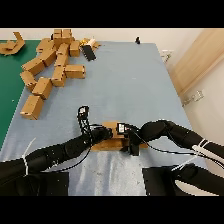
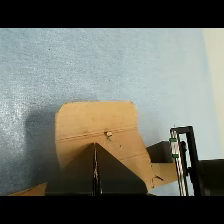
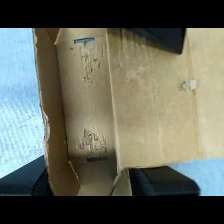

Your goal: Fold the box.

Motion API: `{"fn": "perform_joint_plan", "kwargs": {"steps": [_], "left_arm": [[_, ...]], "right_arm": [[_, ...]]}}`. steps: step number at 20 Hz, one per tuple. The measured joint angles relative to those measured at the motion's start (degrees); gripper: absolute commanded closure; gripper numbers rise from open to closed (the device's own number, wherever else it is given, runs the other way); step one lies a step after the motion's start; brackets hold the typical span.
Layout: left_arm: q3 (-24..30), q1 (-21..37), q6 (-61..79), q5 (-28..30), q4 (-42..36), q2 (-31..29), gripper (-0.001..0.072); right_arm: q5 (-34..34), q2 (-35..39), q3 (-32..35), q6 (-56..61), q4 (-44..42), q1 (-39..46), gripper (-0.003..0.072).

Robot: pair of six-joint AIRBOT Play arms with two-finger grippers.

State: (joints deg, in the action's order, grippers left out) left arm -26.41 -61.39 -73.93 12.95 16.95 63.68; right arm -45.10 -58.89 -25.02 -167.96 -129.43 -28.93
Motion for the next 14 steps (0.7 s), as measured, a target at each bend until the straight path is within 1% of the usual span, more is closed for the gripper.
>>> {"fn": "perform_joint_plan", "kwargs": {"steps": [2,4,14], "left_arm": [[0.0,0.0,0.0,-0.02,0.0,0.0,0.0698],[0.0,0.0,0.02,-0.02,0.0,0.0,0.0698],[0.0,0.0,0.02,-0.04,0.0,0.0,0.0698]], "right_arm": [[-0.17,0.0,0.0,0.07,0.0,0.0,0.0075],[-0.2,0.0,0.0,0.09,0.0,0.0,0.0092],[0.04,0.0,-0.11,0.11,0.2,0.0,0.0075]]}}
